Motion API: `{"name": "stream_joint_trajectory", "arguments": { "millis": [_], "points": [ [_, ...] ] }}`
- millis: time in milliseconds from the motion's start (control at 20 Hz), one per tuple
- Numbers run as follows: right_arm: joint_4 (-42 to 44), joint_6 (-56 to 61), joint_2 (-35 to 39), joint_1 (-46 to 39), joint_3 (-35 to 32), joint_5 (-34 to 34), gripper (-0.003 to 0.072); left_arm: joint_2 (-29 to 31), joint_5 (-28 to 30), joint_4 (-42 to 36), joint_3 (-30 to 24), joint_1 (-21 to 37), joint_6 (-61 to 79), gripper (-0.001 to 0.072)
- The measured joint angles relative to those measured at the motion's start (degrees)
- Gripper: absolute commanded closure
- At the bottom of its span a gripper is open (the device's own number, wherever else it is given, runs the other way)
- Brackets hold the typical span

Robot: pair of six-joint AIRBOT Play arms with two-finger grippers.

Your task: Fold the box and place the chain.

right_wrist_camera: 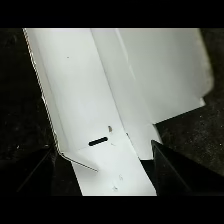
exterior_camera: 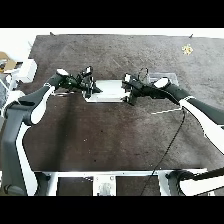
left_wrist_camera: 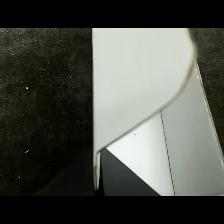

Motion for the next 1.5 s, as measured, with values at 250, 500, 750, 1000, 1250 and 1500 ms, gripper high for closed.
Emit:
{"name": "stream_joint_trajectory", "arguments": {
  "millis": [250, 500, 750, 1000, 1250, 1500],
  "points": [
    [0.8, -3.3, -1.7, -0.8, 2.4, 3.1, 0.0018, 0.0, -0.1, 0.0, 0.0, 0.0, 0.0, 0.0699],
    [1.3, -4.6, -5.7, -2.3, 7.1, 7.9, 0.0019, 0.0, -0.1, 0.0, 0.0, 0.0, 0.0, 0.0699],
    [1.7, -4.9, -8.0, -2.8, 10.2, 11.0, 0.0019, 0.0, -0.1, 0.0, 0.0, 0.0, 0.0, 0.0699],
    [1.9, -4.9, -11.7, -3.1, 14.0, 15.8, 0.0019, 0.0, -0.2, 0.0, 0.0, 0.0, 0.1, 0.0698],
    [2.0, -2.3, -17.9, -4.8, 20.8, 24.2, 0.0019, 0.0, -0.2, 0.0, 0.0, 0.0, 0.1, 0.0699],
    [3.2, -2.6, -21.5, -5.2, 23.3, 27.0, 0.002, 0.0, -0.2, 0.0, 0.0, 0.0, 0.0, 0.0699]
  ]
}}
